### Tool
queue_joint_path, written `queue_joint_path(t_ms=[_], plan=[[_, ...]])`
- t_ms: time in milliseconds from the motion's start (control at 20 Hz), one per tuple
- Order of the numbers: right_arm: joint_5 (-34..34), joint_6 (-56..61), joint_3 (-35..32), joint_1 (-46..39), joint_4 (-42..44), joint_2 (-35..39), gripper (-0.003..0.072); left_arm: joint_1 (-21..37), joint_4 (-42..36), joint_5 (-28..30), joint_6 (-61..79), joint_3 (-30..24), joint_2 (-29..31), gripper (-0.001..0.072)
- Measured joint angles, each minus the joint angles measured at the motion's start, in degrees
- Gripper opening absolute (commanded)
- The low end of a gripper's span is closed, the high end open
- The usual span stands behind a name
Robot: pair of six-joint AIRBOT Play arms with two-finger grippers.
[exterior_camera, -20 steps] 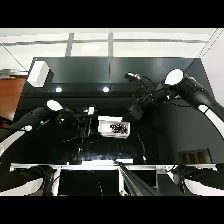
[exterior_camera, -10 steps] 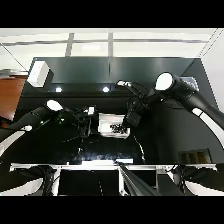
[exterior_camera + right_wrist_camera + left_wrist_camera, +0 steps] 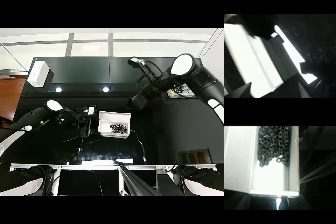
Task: Fold the box and place the chain.
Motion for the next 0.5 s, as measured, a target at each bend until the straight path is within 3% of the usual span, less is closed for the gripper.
queue_joint_path(t_ms=[200, 500], plan=[[-3.9, -2.5, -7.0, 2.3, 2.4, -0.1, 0.0693, 0.0, 0.0, 0.0, 0.0, 0.0, 0.0, 0.0330], [-5.6, -6.9, -9.9, 5.8, 3.1, -0.1, 0.0693, 0.0, 0.0, 0.0, 0.0, 0.0, 0.0, 0.0330]])
